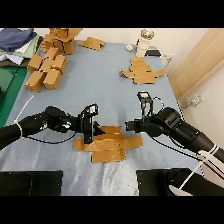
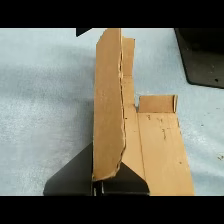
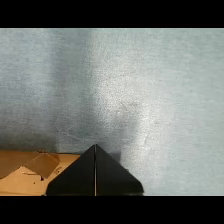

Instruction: Fold the box.

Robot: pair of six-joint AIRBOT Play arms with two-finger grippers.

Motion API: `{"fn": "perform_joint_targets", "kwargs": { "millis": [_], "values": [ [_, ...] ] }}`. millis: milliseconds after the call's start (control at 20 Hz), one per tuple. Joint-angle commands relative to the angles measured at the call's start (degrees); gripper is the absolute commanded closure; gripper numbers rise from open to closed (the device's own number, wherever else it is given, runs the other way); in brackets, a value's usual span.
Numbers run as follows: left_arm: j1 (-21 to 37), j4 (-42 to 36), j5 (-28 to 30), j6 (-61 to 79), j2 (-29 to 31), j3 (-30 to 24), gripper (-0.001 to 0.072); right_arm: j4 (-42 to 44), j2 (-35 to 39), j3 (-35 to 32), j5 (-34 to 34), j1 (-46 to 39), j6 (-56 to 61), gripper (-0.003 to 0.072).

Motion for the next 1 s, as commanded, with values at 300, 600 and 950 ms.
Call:
{"fn": "perform_joint_targets", "kwargs": {
  "millis": [300, 600, 950],
  "values": [
    [-0.02, 1.53, -0.87, -1.53, -0.11, -0.22, 0.0697, 1.16, 0.07, 0.04, -0.44, 0.02, -1.11, 0.0683],
    [-0.02, 1.51, -0.87, -1.49, -0.11, -0.20, 0.0697, 15.54, 6.36, 0.02, -12.07, 7.08, -18.38, 0.0684],
    [-0.02, 1.51, -0.87, -1.49, -0.11, -0.20, 0.0697, 7.67, 10.54, -7.43, -0.76, 35.04, -27.54, 0.0115]
  ]
}}
